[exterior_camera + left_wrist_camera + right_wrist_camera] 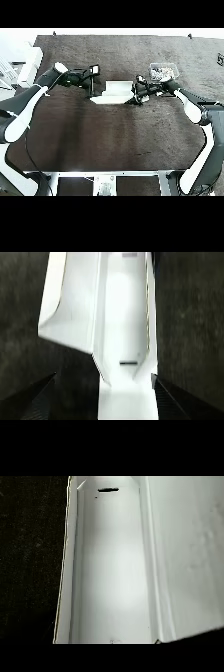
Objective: Fold the box and place the chain.
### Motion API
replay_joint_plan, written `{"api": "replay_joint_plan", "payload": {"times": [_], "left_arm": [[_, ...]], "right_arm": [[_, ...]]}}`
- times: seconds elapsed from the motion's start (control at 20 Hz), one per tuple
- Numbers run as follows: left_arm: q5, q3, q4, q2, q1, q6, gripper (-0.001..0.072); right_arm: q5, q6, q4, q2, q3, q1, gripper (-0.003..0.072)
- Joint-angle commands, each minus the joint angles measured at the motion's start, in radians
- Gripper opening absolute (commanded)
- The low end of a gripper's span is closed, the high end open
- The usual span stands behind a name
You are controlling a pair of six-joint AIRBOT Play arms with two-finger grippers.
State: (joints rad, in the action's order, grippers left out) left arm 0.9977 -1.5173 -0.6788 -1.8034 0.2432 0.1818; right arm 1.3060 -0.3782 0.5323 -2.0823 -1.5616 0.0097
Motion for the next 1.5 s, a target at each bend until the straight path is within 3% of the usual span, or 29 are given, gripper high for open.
{"api": "replay_joint_plan", "payload": {"times": [0.0,0.25,0.45,0.75,1.2,1.25,1.45], "left_arm": [[0.021,0.000,-0.109,0.004,-0.002,-0.054,0.0682],[0.020,0.002,-0.125,-0.009,0.025,-0.053,0.0682],[-0.082,0.002,-0.161,-0.034,0.072,-0.082,0.0681],[-0.134,0.002,-0.159,-0.053,0.072,-0.106,0.0652],[-0.126,0.002,-0.159,-0.053,0.075,-0.161,0.0648],[-0.125,0.002,-0.159,-0.053,0.075,-0.175,0.0558],[-0.122,0.002,-0.160,-0.053,0.080,-0.182,0.0558]], "right_arm": [[0.000,0.000,0.000,0.000,0.000,0.000,0.0408],[0.000,0.000,0.000,0.000,0.000,0.000,0.0408],[0.000,0.000,0.000,0.000,0.000,0.000,0.0408],[0.000,0.000,0.000,0.000,0.000,0.000,0.0408],[0.000,0.000,0.000,0.000,0.000,0.000,0.0407],[0.000,0.000,0.000,0.000,0.000,0.000,0.0408],[0.000,0.000,0.000,0.000,0.000,0.001,0.0407]]}}
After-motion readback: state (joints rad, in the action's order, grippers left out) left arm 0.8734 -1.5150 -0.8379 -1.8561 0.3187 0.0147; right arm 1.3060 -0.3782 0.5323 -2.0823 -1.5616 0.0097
